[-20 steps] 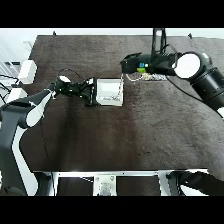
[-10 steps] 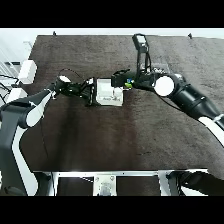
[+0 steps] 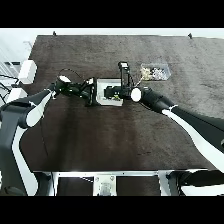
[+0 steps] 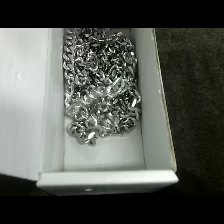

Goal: Fold the box and place the chain.

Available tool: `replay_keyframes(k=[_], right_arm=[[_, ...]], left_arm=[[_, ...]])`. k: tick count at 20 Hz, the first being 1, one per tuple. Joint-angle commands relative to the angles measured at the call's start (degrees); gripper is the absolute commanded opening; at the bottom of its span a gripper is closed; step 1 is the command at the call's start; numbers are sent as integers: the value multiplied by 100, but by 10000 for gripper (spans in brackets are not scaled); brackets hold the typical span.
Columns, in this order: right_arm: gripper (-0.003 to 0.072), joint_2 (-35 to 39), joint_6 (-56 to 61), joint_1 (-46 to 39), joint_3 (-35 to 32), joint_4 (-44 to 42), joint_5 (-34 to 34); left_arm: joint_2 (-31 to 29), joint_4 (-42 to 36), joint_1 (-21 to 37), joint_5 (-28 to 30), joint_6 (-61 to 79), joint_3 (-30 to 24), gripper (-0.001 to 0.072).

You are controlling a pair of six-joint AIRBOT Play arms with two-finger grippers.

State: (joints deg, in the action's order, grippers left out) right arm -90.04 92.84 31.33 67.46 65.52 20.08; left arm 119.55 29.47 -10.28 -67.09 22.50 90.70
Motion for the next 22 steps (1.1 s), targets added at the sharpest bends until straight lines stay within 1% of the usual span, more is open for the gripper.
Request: replay_keyframes(k=[1,4,6,7,8,10,11,14,18,19,20,21,22], right_arm=[[344,92,-48,-223,-2,286,295],[344,588,-39,-863,-2,920,730],[358,664,-26,-1513,-4,1001,758],[435,592,-22,-1869,-4,997,699],[475,468,35,-2166,-2,990,597],[518,57,168,-2645,7,743,208],[518,-177,168,-2793,46,546,76],[518,-953,164,-2951,522,48,79],[505,-1690,120,-2791,1362,-433,116],[506,-1845,122,-2732,1552,-501,166],[513,-1934,129,-2699,1700,-431,354],[484,-1937,127,-2723,1725,-450,380],[472,-1937,127,-2728,1735,-474,382]], left_arm=[[-4,2,-2,2,2,0,284],[-4,2,-2,2,2,0,284],[-4,2,-2,2,2,0,284],[-4,2,-2,2,2,0,284],[-4,2,-2,2,2,0,284],[-4,2,-2,4,2,0,284],[-4,2,-2,4,2,0,284],[-4,2,-2,4,2,0,284],[-4,2,-2,4,2,0,284],[-4,2,-2,2,2,0,285],[-4,2,-2,4,2,0,284],[-4,2,-2,4,2,0,284],[-4,2,-2,4,2,0,284]])
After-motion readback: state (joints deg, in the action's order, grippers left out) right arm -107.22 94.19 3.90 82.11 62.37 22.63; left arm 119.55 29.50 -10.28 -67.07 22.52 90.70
